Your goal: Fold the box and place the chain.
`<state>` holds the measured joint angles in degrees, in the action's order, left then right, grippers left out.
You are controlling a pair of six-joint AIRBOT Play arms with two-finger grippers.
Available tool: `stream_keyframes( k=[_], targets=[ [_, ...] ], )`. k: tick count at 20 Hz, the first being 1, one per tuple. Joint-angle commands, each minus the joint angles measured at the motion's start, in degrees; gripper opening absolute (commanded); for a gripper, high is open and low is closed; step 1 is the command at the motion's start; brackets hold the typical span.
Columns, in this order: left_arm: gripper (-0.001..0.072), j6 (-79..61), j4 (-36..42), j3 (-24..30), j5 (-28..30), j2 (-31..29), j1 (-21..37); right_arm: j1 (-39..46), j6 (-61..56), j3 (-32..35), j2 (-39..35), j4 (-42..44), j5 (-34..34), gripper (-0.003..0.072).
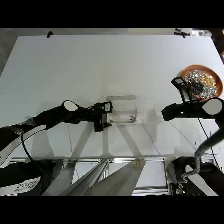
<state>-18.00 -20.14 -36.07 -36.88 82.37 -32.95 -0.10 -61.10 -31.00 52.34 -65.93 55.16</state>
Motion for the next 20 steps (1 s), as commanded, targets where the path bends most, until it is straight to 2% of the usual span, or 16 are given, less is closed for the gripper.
stream_keyframes(
  k=[1, 5, 8, 11, 18, 20],
  targets=[
    [0.0153, 0.0, 0.0, 0.0, 0.0, 0.0, 0.0, -0.7, -6.1, 0.0, 6.6, 1.4, 1.8, 0.0013],
    [0.0153, 0.0, 0.0, 0.0, 0.0, 0.0, 0.0, -5.4, -4.5, 0.0, 13.9, 7.6, 0.2, 0.0013],
    [0.0153, 0.0, 0.0, 0.0, 0.0, 0.0, 0.0, -7.9, -1.7, 0.0, 16.1, 12.0, -0.8, 0.0013],
    [0.0153, 0.0, 0.0, 0.0, 0.0, 0.0, 0.0, -8.2, 0.1, -0.1, 15.7, 15.0, -1.0, 0.0013],
    [0.0153, 0.0, 0.0, 0.0, 0.0, 0.0, 0.0, -8.2, 0.1, -0.2, 11.6, 15.4, -1.5, 0.0024],
    [0.0153, 0.0, 0.0, 0.0, 0.0, 0.0, 0.0, -8.5, 0.1, -0.7, 10.1, 15.4, -1.7, 0.0113]
  ],
)
